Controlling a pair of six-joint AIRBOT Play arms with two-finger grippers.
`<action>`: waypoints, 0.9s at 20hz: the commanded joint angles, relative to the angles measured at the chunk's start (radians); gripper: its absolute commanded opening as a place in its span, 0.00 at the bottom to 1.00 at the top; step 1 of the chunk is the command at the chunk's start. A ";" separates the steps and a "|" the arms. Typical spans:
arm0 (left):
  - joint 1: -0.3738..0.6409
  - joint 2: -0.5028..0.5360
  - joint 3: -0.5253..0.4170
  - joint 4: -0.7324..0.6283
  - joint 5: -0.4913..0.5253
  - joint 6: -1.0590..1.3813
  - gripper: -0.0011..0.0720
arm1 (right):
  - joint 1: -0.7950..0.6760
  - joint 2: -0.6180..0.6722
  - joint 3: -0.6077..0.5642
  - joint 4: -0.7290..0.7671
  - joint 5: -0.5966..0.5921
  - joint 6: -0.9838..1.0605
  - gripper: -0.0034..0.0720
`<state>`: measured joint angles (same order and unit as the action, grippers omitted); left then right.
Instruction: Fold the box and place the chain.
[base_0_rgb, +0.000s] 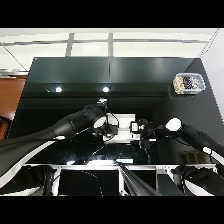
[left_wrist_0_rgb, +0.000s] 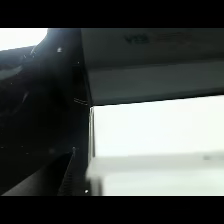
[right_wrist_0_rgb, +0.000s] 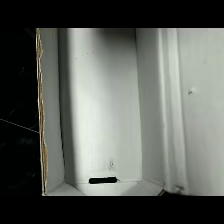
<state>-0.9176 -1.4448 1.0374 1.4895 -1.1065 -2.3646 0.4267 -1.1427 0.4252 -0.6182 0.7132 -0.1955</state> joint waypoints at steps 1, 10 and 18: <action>-0.016 -0.046 0.027 0.017 -0.056 -0.080 0.49 | -0.001 -0.001 -0.001 0.000 0.001 0.000 0.38; -0.015 -0.052 0.027 0.017 0.011 -0.133 0.37 | 0.000 -0.001 -0.001 0.001 0.001 0.000 0.38; -0.015 -0.051 0.027 0.017 0.003 -0.131 0.05 | 0.000 -0.001 -0.001 0.001 0.001 0.000 0.38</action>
<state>-0.9329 -1.4960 1.0634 1.5097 -1.1091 -2.4939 0.4267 -1.1427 0.4252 -0.6189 0.7136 -0.1963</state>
